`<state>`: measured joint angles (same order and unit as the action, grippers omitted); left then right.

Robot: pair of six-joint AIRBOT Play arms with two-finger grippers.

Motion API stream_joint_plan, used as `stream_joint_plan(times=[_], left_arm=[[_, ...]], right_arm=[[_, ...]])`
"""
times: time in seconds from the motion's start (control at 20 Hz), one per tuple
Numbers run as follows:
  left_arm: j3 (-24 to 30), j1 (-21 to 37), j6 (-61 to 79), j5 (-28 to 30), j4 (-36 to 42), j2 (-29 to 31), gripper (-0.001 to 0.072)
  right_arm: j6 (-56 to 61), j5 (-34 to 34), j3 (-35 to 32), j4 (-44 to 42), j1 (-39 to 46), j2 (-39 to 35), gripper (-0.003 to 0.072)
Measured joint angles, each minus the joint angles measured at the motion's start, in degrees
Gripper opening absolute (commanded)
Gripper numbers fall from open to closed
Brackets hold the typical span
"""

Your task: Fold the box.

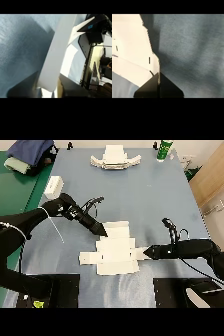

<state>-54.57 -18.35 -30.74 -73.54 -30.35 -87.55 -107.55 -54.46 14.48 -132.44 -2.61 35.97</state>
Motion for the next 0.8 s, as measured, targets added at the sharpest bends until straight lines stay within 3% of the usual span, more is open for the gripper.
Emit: stream_joint_plan(times=[0.8], left_arm=[[-0.3, -0.6, 4.3, -2.1, -1.2, -0.4, 0.0113]], right_arm=[[0.0, 1.1, 0.0, 0.0, 0.0, 1.1, -0.0001]])
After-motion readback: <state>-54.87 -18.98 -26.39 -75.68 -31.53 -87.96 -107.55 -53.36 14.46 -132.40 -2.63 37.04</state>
